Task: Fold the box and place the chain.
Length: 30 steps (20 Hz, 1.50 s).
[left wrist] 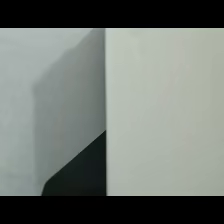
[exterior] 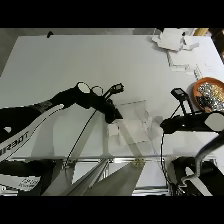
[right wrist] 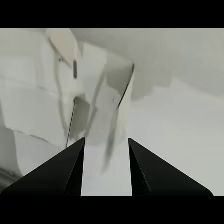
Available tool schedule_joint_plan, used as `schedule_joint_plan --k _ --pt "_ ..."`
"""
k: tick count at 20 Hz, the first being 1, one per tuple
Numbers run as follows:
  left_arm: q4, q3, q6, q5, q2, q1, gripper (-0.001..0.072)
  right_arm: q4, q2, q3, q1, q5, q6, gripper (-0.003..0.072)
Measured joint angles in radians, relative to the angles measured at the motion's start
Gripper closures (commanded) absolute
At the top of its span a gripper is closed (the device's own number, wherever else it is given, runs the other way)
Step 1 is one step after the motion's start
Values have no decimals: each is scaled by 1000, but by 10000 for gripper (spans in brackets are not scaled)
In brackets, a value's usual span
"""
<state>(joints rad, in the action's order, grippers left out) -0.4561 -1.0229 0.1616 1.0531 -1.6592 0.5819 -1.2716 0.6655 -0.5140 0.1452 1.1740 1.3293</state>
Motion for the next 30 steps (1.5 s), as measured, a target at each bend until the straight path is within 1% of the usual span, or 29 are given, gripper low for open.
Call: schedule_joint_plan --k 4,7,11,16,19,24,30 --pt "-97 -2 -121 -76 55 51 709 0 -58 -72 0 29 -74 366" --pt "-161 -2 -155 -141 60 99 709 0 -106 -92 0 35 -124 366" --pt "-189 -2 -171 -203 43 138 710 -3 -132 -101 0 37 -149 366" --pt "-199 -2 -108 -270 39 150 710 -4 -140 -104 0 37 -157 366" --pt "-231 -2 -10 -296 63 151 710 -4 -141 -104 0 37 -160 367" --pt "-312 -2 144 -305 101 152 705 -5 -141 -104 0 36 -160 367" --pt "-334 -3 162 -307 65 152 705 -5 -141 -104 0 35 -161 367"
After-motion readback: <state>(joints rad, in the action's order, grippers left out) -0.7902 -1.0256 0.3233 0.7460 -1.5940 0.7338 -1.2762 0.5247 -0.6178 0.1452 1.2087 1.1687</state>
